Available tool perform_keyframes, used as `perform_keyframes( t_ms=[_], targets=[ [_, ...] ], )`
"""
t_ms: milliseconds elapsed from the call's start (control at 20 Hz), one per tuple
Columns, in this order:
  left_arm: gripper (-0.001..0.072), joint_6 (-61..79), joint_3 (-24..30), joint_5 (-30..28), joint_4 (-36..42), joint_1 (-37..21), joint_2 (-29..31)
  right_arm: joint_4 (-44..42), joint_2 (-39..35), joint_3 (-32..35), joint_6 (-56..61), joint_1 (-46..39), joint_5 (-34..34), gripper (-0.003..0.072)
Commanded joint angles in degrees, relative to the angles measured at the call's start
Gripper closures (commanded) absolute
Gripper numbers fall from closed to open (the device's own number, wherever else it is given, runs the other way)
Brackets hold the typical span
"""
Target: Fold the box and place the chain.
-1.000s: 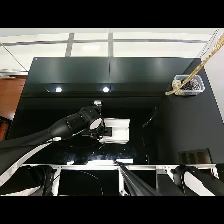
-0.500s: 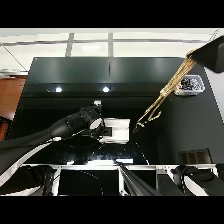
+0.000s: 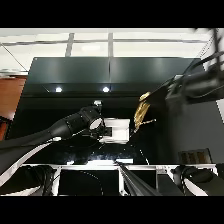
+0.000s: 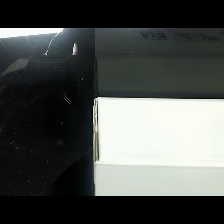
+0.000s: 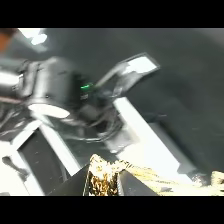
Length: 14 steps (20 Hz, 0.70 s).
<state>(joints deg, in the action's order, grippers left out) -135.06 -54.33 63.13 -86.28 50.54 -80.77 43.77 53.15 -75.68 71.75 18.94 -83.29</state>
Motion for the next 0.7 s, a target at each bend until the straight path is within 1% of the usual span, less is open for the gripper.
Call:
perform_keyframes(
  t_ms=[0, 100, 350, 550, 650],
  targets=[
    [0.0678, 0.0, 0.0, 0.0, 0.0, 0.0, 0.0, -5.1, 0.6, 8.4, -2.8, 3.7, 6.5, 0.0658],
    [0.0678, 0.0, 0.0, 0.0, 0.0, 0.0, 0.0, -6.0, 2.1, 10.9, -3.5, 5.6, 8.6, 0.0658],
    [0.0678, 0.0, 0.0, 0.0, 0.0, 0.0, 0.0, -5.4, 7.9, 14.6, -4.7, 9.6, 12.7, 0.0657],
    [0.0679, 0.0, 0.0, 0.0, 0.0, 0.0, 0.0, -5.5, 12.1, 18.0, -4.7, 12.7, 18.4, 0.0657],
    [0.0678, 0.0, 0.0, 0.0, 0.0, 0.0, 0.0, -4.5, 13.2, 19.0, -4.7, 13.1, 19.2, 0.0657]
  ],
)
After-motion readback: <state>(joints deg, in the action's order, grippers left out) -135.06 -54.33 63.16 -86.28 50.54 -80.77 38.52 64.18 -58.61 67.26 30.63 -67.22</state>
